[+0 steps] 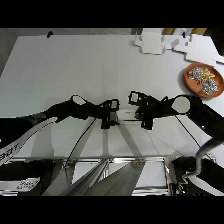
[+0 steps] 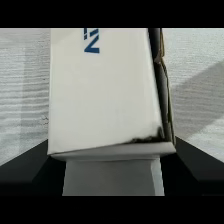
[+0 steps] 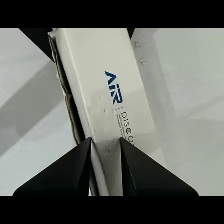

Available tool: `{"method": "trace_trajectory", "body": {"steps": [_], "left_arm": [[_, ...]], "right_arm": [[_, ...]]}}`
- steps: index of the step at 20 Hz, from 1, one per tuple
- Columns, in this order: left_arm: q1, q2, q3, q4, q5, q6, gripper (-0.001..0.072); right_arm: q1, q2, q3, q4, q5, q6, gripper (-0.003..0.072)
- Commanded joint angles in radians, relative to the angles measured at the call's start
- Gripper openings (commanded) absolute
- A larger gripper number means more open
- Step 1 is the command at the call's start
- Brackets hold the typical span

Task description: Fold the box and place the chain.

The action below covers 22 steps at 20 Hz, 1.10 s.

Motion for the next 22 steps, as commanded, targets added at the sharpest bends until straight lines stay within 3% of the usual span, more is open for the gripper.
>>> {"method": "trace_trajectory", "body": {"steps": [1,3,5,7,12,13,15,16,22], "left_arm": [[-0.001,0.0,0.0,0.002,-0.003,0.001,0.0273],[0.0,0.0,0.0,0.002,-0.003,0.001,0.0273],[0.0,0.0,0.0,0.002,-0.002,0.001,0.0273],[-0.001,0.0,0.0,0.002,-0.003,0.001,0.0273],[-0.001,0.0,0.0,0.002,-0.003,0.001,0.0273],[0.0,0.0,0.0,0.002,-0.003,0.001,0.0273],[-0.001,0.0,0.0,0.002,-0.003,0.001,0.0273],[-0.001,0.0,0.0,0.002,-0.003,0.001,0.0273],[0.0,0.0,0.0,0.002,-0.003,0.001,0.0273]], "right_arm": [[0.0,0.0,-0.034,0.004,-0.011,0.003,0.0209],[0.0,0.0,-0.034,0.034,-0.002,0.002,0.028],[0.0,0.001,-0.034,0.077,0.005,0.002,0.0282],[0.0,0.013,-0.034,0.1,0.023,0.002,0.0333],[0.0,0.077,-0.034,0.129,0.023,0.002,0.034],[0.0,0.076,-0.034,0.128,0.019,0.002,0.0331],[0.0,0.07,-0.034,0.127,0.0,0.003,0.0106],[0.0,0.063,-0.034,0.127,-0.003,0.003,0.0037],[0.0,-0.003,-0.037,0.126,0.048,0.002,0.0036]]}}
